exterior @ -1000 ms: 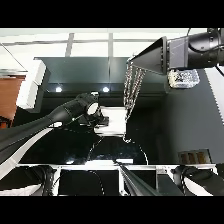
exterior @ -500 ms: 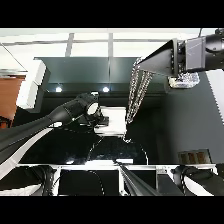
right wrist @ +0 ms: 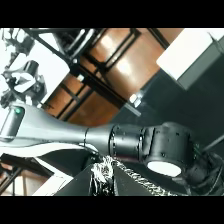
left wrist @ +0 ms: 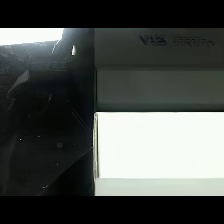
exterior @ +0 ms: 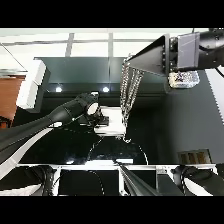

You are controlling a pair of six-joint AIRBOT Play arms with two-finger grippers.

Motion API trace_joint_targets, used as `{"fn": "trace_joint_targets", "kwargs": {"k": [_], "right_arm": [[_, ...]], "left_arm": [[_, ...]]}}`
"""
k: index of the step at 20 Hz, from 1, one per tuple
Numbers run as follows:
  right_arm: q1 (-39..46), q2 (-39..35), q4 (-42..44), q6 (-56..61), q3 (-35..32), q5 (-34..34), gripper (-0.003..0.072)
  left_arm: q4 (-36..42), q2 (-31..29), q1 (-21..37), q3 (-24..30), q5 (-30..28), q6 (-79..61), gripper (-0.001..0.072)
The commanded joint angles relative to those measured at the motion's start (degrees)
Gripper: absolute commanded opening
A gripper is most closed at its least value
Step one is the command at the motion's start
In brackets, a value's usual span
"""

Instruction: Fold the box and place the chain.

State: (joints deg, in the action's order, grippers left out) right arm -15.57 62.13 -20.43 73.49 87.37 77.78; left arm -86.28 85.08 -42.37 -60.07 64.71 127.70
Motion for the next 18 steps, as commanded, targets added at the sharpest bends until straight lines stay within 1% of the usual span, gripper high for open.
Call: {"fn": "trace_joint_targets", "kwargs": {"k": [1, 5, 7, 9, 11, 13, 18], "right_arm": [[-3.04, 0.46, -4.96, 0.5, -0.04, -2.4, 0.0011], [-7.89, 3.15, -13.27, 3.04, -0.04, -3.48, 0.0012], [-8.76, 5.01, -17.14, 4.55, -0.04, -3.43, 0.0012], [-8.87, 6.08, -18.88, 5.53, -0.87, -3.45, 0.0011], [-8.85, 6.14, -19.12, 5.57, -4.31, -3.15, 0.0011], [-8.85, 6.12, -19.15, 5.57, -9.25, -3.5, 0.0011], [-8.85, 6.14, -21.0, 5.57, -21.16, -10.01, 0.0012]], "left_arm": [[-0.02, -0.04, 0.02, -0.02, 0.04, 0.0, 0.0031], [-0.02, -0.04, 0.02, -0.02, 0.04, -0.02, 0.0031], [-0.02, -0.04, 0.02, -0.02, 0.04, -0.02, 0.0031], [-0.02, -0.04, 0.02, -0.02, 0.04, -0.02, 0.0031], [-0.04, -0.04, 0.02, -0.02, 0.02, -0.02, 0.0031], [-0.07, -0.04, 0.02, -0.02, 0.02, -0.02, 0.0031], [-0.04, -0.04, 0.02, -0.02, 0.04, -0.02, 0.0031]]}}
